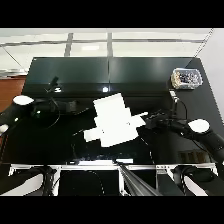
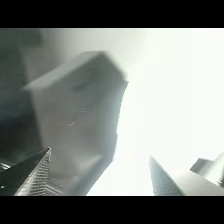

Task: Fold the box and place the chain.

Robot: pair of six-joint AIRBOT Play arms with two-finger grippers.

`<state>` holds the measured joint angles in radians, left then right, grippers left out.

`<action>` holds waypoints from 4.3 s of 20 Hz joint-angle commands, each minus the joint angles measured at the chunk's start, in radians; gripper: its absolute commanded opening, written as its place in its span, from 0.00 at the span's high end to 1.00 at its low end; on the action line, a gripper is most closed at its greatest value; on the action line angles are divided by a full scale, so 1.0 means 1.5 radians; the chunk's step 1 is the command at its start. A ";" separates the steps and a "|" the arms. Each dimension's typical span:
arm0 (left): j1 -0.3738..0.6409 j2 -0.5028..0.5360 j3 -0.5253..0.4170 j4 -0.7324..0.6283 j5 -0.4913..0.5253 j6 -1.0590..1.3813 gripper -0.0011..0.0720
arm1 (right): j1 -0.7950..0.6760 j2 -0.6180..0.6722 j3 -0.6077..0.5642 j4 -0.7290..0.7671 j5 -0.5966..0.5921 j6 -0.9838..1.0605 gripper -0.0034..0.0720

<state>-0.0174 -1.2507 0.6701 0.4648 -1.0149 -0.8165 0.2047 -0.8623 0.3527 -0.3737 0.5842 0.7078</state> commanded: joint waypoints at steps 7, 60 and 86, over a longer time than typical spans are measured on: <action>-0.145 -0.252 0.184 0.040 -0.203 0.142 0.04 | 0.062 0.003 -0.006 0.005 -0.061 0.029 0.94; -0.341 -0.162 0.187 0.208 0.095 0.542 0.95 | 0.176 -0.076 0.069 -0.273 0.026 -0.392 0.01; -0.341 -0.162 0.187 0.208 0.094 0.543 0.95 | 0.063 -0.220 0.114 -0.083 0.132 -0.702 0.01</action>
<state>-0.5289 -1.4940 0.9508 0.7769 -0.8764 -0.0013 0.3096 -1.1545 0.5236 -0.5205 0.7559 -0.2924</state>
